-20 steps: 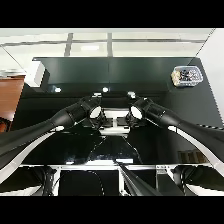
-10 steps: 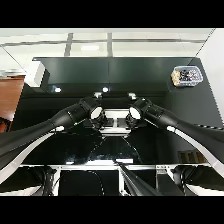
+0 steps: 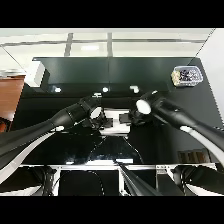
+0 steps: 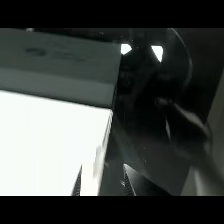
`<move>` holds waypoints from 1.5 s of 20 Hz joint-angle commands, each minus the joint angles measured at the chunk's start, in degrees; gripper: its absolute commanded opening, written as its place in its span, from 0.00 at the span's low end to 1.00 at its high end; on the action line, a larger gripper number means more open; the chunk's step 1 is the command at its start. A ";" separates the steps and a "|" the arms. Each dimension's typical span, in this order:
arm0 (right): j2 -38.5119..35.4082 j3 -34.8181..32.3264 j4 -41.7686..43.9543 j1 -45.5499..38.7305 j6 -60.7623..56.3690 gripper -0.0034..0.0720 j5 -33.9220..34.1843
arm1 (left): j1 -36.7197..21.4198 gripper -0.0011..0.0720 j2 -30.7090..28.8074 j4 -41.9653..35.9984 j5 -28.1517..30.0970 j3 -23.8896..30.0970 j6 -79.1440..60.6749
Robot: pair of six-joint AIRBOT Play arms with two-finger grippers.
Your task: Fold the box and place the chain.
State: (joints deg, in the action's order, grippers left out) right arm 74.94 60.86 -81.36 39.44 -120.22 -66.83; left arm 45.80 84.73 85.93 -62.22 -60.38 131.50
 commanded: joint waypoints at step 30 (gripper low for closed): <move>41.92 50.93 -5.77 -52.81 12.74 0.77 1.70 | -0.04 0.05 0.00 -0.07 0.15 0.02 0.02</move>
State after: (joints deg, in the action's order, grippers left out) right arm 112.86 108.38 -87.79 -13.08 -107.94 -62.92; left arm 45.80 84.73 85.84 -62.06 -60.38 131.55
